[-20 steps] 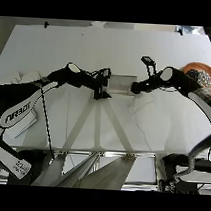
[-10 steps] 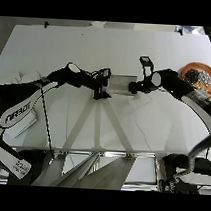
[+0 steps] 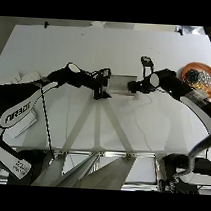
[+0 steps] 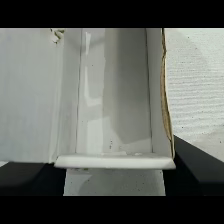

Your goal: Fold the box and place the chain.

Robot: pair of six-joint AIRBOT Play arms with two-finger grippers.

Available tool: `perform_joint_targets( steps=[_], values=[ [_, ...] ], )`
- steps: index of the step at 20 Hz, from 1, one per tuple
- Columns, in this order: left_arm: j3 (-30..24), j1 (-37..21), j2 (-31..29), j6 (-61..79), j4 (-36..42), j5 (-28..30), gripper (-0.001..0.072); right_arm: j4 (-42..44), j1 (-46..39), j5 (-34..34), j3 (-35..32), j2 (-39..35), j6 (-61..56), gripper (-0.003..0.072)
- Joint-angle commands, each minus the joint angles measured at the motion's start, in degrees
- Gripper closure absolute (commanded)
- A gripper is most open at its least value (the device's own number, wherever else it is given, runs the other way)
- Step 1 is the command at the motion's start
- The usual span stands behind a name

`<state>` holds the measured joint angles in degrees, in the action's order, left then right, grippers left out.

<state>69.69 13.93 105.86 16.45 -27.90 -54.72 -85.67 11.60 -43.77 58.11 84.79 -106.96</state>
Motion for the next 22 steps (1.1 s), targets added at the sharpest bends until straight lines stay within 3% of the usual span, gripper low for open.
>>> perform_joint_targets(
  steps=[1, 14, 15, 16, 21, 22],
  values=[
    [0.04, -0.02, -0.04, 0.02, 0.0, 0.04, 0.0426, 0.0, 0.35, 1.46, 0.11, 0.11, -1.27, 0.03],
    [0.04, -0.02, -0.04, 0.0, 0.0, 0.04, 0.0426, -0.55, 4.11, 1.14, 0.59, 4.39, -2.82, 0.032],
    [0.04, -0.02, -0.04, 0.02, 0.0, 0.04, 0.0426, -1.25, 4.11, 0.94, 0.59, 4.39, -4.42, 0.0393],
    [0.04, -0.02, -0.04, 0.02, 0.0, 0.04, 0.0426, -1.14, 4.11, 0.44, 0.76, 4.33, -4.02, 0.0659],
    [0.04, -0.02, -0.04, 0.02, 0.02, 0.02, 0.0426, -1.22, 4.11, -0.31, 3.45, 4.37, -3.96, 0.0675],
    [0.04, -0.02, -0.04, 0.02, 0.0, 0.04, 0.0426, -1.09, 4.11, -0.28, 4.22, 4.37, -3.96, 0.0645]
  ],
)
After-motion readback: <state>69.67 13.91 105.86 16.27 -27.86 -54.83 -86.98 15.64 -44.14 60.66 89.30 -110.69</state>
